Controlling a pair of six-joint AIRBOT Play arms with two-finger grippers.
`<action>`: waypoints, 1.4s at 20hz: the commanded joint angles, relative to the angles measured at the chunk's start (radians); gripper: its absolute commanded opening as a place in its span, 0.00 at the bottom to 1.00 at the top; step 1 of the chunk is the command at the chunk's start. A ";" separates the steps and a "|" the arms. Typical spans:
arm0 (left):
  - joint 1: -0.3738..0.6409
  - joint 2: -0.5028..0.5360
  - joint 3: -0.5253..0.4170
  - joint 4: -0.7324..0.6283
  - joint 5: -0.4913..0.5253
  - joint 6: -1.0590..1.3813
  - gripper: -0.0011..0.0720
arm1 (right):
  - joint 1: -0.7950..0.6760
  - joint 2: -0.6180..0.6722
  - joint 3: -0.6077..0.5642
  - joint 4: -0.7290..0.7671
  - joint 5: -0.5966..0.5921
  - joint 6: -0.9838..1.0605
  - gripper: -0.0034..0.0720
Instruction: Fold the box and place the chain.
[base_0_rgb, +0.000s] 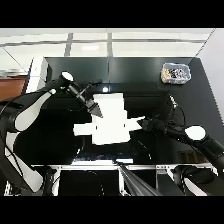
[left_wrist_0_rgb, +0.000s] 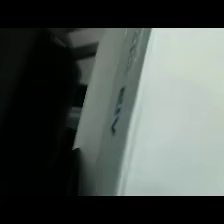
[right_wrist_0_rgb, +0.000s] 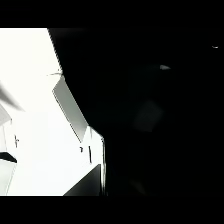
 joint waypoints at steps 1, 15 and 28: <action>-0.037 -0.011 0.037 0.067 -0.030 0.064 0.37 | 0.000 0.000 0.000 -0.001 -0.001 0.000 0.06; -0.102 0.287 -0.145 0.027 0.365 0.185 0.04 | -0.341 0.002 0.364 -0.609 0.383 -0.018 0.98; -0.255 0.523 -0.385 0.154 0.797 0.248 0.04 | -0.368 -0.012 0.371 -0.633 0.336 -0.138 0.98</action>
